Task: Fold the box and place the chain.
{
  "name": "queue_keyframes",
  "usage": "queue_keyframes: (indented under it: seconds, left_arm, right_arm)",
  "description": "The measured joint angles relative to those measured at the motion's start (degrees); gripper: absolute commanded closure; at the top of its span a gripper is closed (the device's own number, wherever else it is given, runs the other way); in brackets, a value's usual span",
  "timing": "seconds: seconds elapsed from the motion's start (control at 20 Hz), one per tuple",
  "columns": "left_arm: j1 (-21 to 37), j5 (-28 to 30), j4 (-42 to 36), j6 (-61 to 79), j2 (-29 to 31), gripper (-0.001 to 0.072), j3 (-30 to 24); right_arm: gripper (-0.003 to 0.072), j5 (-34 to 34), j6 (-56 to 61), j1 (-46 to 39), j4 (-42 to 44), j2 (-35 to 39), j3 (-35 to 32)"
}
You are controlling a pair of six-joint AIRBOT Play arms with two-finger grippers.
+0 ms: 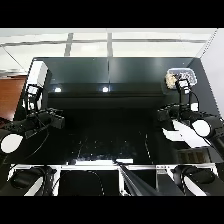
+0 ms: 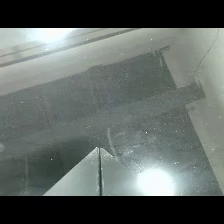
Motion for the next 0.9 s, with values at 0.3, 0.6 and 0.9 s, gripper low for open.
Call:
queue_keyframes:
  seconds: [0.3, 0.6, 0.9]
  left_arm:
    - [0.0, 0.0, 0.0, 0.0, 0.0, 0.0681, 0.0]
    - [0.0, 0.0, 0.0, 0.0, 0.0, 0.0681, 0.0]
    - [0.0, 0.0, 0.0, 0.0, 0.0, 0.0681, 0.0]
  right_arm:
    - [0.0663, 0.0, 0.0, 0.0, 0.0, 0.0, 0.0]
    - [0.0663, 0.0, 0.0, 0.0, 0.0, 0.0, 0.0]
    - [0.0663, -0.2, 0.1, 0.0, 0.6, 0.0, 0.0]
